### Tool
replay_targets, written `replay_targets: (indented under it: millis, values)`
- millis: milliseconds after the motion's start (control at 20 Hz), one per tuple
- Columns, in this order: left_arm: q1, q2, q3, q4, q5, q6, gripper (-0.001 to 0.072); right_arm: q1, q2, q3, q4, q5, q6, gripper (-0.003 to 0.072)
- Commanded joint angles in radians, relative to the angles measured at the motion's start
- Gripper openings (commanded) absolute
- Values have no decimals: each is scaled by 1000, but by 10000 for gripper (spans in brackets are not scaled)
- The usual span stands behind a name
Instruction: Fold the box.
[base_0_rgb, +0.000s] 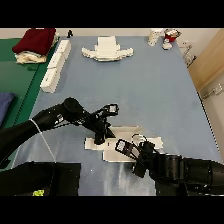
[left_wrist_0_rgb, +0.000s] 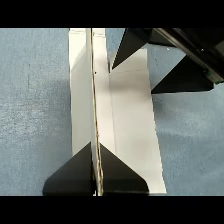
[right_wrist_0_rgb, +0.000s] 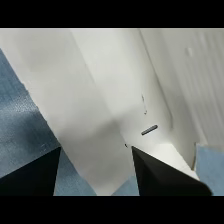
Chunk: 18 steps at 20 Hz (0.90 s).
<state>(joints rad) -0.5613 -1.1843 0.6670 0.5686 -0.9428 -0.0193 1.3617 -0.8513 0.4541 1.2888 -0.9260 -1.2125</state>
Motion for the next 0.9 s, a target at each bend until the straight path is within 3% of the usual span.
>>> replay_targets:
  millis: [0,350,650,850]
  values:
    - [1,-1,0,0,0,0,13,1,-1,0,-4,1,57,718]
    - [1,-1,0,0,0,0,13,1,-1,53,-137,-80,159,718]
    - [1,-1,0,0,0,0,13,1,3,58,-145,-117,170,717]
    - [1,-1,0,0,0,0,13,0,80,57,-142,-154,176,719]
